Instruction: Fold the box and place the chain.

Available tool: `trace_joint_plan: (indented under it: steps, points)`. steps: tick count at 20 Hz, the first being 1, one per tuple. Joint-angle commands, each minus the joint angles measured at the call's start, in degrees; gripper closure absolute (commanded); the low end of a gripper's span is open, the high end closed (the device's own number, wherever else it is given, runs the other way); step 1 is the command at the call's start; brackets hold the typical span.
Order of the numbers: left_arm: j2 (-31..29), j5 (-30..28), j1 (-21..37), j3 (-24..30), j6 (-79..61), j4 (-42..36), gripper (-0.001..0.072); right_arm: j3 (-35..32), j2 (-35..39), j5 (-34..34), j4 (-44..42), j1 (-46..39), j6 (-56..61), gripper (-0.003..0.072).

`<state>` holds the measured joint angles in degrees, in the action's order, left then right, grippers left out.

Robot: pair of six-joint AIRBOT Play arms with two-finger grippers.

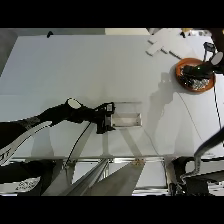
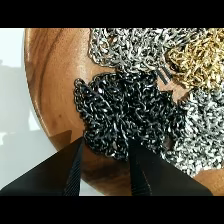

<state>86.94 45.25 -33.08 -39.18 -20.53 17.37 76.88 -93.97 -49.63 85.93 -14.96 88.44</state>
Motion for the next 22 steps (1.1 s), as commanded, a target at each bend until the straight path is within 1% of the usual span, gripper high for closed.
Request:
trace_joint_plan:
  steps: [1,3,5,7,10,11,12,13,16,18,20,22]
  points:
    - [-0.04,-0.02,0.02,0.00,0.00,0.02,0.0576,0.02,-1.03,0.74,-0.20,-0.04,1.55,0.0421]
    - [-0.04,-0.02,0.02,0.00,-0.02,0.02,0.0576,0.02,-1.88,1.11,-0.20,-0.04,1.60,0.0432]
    - [-0.04,-0.02,0.02,0.00,-0.02,0.02,0.0576,0.02,-2.12,2.12,0.07,-0.04,1.66,0.0470]
    - [-0.04,-0.02,0.02,0.00,0.00,0.02,0.0576,0.02,-2.19,2.25,1.31,-0.04,3.65,0.0471]
    - [-0.04,-0.02,0.02,0.00,0.00,0.02,0.0576,0.02,-3.04,0.63,1.53,-0.04,4.22,0.0473]
    - [-0.04,-0.02,0.02,0.00,-0.02,0.02,0.0576,0.02,-3.23,0.68,1.53,-0.04,4.22,0.0546]
    - [-0.04,-0.02,0.02,0.00,-0.02,0.02,0.0576,0.02,-3.26,0.98,1.53,-0.04,4.13,0.0643]
    - [-0.04,-0.02,0.02,0.00,-0.02,0.02,0.0576,0.02,-3.23,1.46,1.51,-0.04,4.15,0.0671]
    - [-0.04,-0.02,0.02,0.00,-0.02,0.02,0.0576,0.02,-2.78,0.57,1.51,-0.04,3.61,0.0671]
    - [-0.04,-0.02,0.02,0.00,-0.02,0.02,0.0576,0.02,-0.72,-1.95,1.42,-0.04,-0.46,0.0672]
    - [-0.04,-0.02,0.02,0.00,-0.02,0.02,0.0576,0.02,3.65,-5.62,1.73,-0.04,-4.15,0.0672]
    - [-0.04,-0.02,0.02,0.00,-0.02,0.02,0.0576,0.02,9.51,-9.88,1.88,-0.04,-6.62,0.0672]
